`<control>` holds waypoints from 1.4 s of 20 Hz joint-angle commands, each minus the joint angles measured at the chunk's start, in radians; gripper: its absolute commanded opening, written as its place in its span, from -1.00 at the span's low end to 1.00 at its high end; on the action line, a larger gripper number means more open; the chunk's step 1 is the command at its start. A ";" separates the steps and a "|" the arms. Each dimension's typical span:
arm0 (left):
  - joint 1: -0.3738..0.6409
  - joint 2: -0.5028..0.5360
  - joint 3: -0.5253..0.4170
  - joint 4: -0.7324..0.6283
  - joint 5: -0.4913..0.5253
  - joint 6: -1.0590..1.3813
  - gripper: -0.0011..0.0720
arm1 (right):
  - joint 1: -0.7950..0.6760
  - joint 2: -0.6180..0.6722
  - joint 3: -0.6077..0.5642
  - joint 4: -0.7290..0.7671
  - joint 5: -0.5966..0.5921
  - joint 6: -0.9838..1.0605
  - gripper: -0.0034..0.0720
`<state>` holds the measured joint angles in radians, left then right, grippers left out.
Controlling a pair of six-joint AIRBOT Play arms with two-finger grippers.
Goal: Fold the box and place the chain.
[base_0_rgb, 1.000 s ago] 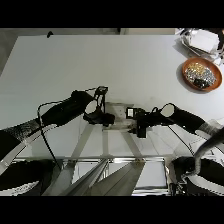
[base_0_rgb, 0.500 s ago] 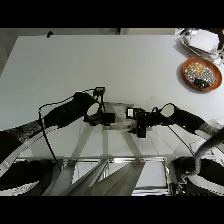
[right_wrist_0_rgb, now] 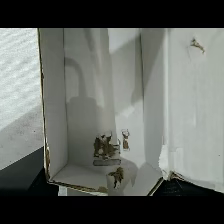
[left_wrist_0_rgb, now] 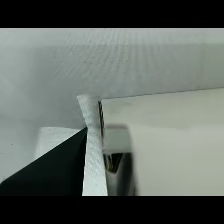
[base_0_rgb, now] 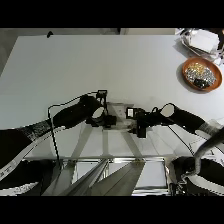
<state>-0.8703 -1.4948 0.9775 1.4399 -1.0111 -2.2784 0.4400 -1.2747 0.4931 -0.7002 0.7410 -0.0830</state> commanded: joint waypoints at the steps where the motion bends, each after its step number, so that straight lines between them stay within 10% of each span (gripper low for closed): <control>1: -0.005 -0.018 -0.001 0.012 0.005 -0.006 -0.13 | 0.001 -0.001 0.000 0.000 0.000 0.000 -0.06; 5: -0.019 -0.019 -0.001 0.012 0.018 -0.022 -0.97 | 0.001 -0.001 0.000 0.000 0.000 0.000 -0.06; 12: -0.029 -0.017 -0.001 0.009 0.012 -0.023 -0.89 | 0.001 -0.001 0.000 0.000 0.000 0.000 -0.06; 16: -0.025 0.002 -0.001 0.009 0.009 -0.022 -0.12 | 0.001 -0.001 0.000 0.000 0.000 0.000 -0.06; 28: 0.010 0.018 0.097 0.068 -0.119 -0.014 -0.57 | 0.001 -0.001 0.000 0.000 0.000 0.000 -0.06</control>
<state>-0.8642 -1.4757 1.0504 1.4933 -1.0962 -2.2948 0.4400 -1.2747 0.4934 -0.7010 0.7418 -0.0834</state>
